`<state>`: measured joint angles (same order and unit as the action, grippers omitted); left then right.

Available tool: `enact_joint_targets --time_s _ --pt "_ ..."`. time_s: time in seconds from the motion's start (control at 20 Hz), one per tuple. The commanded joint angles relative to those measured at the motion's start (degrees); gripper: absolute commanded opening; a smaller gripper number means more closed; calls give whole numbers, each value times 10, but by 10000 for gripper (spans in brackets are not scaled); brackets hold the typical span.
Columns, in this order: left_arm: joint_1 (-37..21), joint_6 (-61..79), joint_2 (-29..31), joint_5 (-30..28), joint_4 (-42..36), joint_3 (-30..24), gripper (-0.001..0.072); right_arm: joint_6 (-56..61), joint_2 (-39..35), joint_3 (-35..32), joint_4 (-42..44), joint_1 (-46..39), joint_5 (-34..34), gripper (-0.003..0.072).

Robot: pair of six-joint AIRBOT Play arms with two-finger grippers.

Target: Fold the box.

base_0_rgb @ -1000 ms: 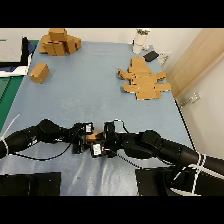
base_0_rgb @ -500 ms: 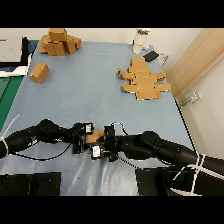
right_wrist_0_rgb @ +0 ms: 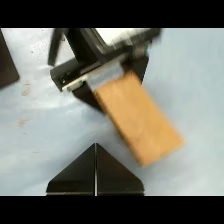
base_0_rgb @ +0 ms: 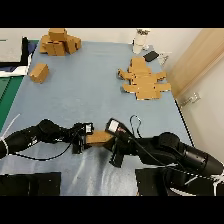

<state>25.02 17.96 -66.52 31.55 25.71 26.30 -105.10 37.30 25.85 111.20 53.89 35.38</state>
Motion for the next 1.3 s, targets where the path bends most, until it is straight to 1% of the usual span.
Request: enact_joint_targets --time_s 0.0,0.05,0.1,0.15,0.2,0.25,0.5,0.75,0.95,1.15,1.25 --pt "0 0 0 0 0 0 507 258 -24 -67 156 -2 -21 4" --pt "0 0 0 0 0 0 506 267 -21 -90 192 -2 -92 4" --pt "0 0 0 0 0 0 507 304 -15 -108 203 -2 -171 4" --pt "0 0 0 0 0 0 506 342 -6 -115 202 -2 -235 4" --pt "0 0 0 0 0 0 507 367 7 -115 202 -2 -291 4" --pt "0 0 0 0 0 0 507 382 17 -112 201 -2 -320 4" --pt "0 0 0 0 0 0 507 383 75 -98 198 -2 -322 4" --pt "0 0 0 0 0 0 507 383 98 -99 198 36 -312 4" --pt "0 0 0 0 0 0 506 383 128 -99 198 39 -322 4" --pt "0 0 0 0 0 0 506 382 129 -97 198 40 -323 4" --pt "0 0 0 0 0 0 506 382 114 -89 193 53 -316 4"
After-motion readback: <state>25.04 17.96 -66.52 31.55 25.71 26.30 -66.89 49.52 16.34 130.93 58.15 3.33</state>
